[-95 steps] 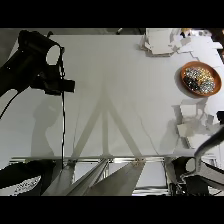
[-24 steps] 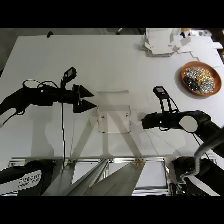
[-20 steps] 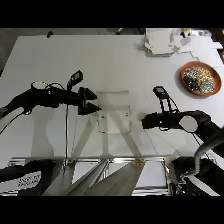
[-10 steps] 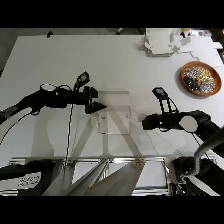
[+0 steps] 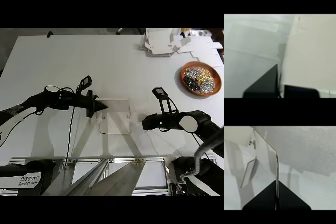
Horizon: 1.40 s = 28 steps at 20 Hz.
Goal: Fold the box and place the chain.
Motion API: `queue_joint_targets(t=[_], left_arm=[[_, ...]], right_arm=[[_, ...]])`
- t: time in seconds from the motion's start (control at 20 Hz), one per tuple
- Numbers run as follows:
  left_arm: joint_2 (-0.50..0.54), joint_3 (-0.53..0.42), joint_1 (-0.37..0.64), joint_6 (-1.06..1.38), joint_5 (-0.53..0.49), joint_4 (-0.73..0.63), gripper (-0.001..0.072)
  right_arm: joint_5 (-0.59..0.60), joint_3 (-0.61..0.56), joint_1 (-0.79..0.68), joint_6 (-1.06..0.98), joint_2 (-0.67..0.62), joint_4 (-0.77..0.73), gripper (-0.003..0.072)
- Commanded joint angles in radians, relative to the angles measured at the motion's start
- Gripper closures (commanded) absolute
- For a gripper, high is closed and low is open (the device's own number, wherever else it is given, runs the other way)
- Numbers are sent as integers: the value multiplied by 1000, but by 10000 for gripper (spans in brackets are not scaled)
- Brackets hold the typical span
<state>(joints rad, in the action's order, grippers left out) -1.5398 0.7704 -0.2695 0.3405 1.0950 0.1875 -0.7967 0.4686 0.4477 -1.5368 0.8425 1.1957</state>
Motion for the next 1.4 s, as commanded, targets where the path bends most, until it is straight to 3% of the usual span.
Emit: queue_joint_targets(t=[0.0,0.15,0.2,0.3,0.35,0.55,0.65,0.85,1.35], left_arm=[[-2,1,0,82,-7,-4,706],[0,1,0,80,-6,16,707],[5,1,0,78,-6,31,707],[19,3,-7,57,-7,82,708],[25,3,-10,36,-10,103,708],[28,3,-53,18,-55,211,708],[28,3,-78,27,-106,200,707],[26,3,-90,47,-154,133,707],[4,3,-90,71,-155,143,706]], right_arm=[[-4,1,1,0,-2,-2,665],[-8,4,1,0,-13,-29,656],[-26,15,1,0,-14,-29,589],[-74,53,1,0,-14,-23,383],[-101,79,1,7,-14,-21,337],[-150,190,1,85,-14,5,337],[-148,219,1,114,-14,32,337],[-160,221,1,117,-14,66,338],[-161,221,1,164,-14,87,341]])
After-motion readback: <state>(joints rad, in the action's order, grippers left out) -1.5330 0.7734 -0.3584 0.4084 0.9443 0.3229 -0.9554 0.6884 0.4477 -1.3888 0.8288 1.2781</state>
